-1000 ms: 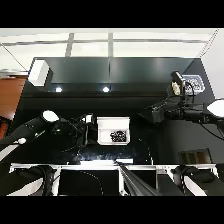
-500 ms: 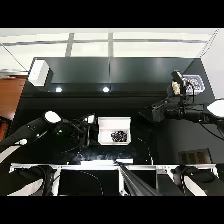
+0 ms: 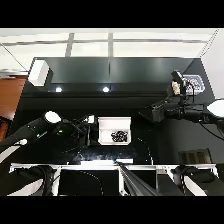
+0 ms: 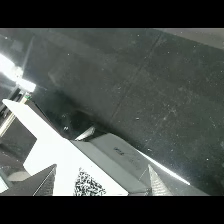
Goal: Fold the box and place the chain.
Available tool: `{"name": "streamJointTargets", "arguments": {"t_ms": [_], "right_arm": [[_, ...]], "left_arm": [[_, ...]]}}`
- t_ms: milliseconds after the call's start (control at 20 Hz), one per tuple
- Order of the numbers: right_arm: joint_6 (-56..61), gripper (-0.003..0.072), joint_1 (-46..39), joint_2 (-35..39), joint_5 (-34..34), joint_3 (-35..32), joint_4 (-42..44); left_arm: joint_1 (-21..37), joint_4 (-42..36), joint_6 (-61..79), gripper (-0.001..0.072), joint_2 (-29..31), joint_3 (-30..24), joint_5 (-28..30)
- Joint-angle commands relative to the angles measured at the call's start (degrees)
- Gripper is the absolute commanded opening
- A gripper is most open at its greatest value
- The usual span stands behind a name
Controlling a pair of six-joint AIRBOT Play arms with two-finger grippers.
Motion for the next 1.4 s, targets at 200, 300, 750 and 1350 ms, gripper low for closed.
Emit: {"name": "streamJointTargets", "arguments": {"t_ms": [200, 300, 750, 1350], "right_arm": [[0.0, 0.0640, 0.0, 0.0, 0.0, 0.1, 0.1], [0.0, 0.0639, 0.0, 0.0, 0.0, 0.1, 0.1], [0.0, 0.0639, 0.0, 0.0, -1.3, 0.1, 0.0], [-12.0, 0.0707, 4.9, -15.6, 2.3, 7.2, 0.7]], "left_arm": [[-0.3, -4.2, 1.9, 0.0707, 0.0, 0.1, 0.8], [-0.7, -3.8, 1.9, 0.0706, 0.0, 0.1, 0.9], [-3.4, -1.0, 0.4, 0.0651, 0.0, 0.3, 2.8], [-3.4, -1.3, -0.7, 0.0330, 0.0, 0.3, 4.0]]}}
